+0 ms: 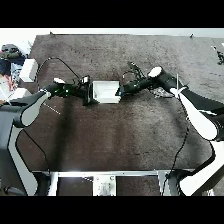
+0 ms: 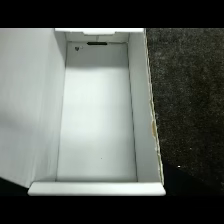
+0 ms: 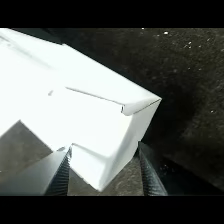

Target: Fold the box and place the chain.

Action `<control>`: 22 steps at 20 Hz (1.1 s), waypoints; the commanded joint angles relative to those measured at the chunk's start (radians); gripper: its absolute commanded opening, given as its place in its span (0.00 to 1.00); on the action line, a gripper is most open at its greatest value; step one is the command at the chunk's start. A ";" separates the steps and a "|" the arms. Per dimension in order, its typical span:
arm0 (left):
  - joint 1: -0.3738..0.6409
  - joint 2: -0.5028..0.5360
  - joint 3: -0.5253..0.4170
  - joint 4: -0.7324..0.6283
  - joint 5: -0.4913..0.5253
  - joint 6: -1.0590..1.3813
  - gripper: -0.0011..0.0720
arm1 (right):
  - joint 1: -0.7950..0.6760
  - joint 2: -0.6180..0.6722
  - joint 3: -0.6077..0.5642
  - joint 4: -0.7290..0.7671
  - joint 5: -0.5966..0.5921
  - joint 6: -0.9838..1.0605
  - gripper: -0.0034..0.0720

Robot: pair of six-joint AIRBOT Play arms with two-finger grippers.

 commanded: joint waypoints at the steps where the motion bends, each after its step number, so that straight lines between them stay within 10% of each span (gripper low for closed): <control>1: 0.000 0.000 0.000 0.000 0.000 0.000 0.40 | 0.047 0.000 0.050 -0.175 -0.030 0.116 0.66; 21: 0.000 0.000 0.000 0.000 -0.001 0.000 0.40 | 0.229 -0.179 0.340 -0.690 0.116 0.508 0.65; 22: 0.000 0.000 0.000 0.000 -0.001 0.000 0.41 | 0.231 -0.180 0.340 -0.709 0.116 0.547 0.52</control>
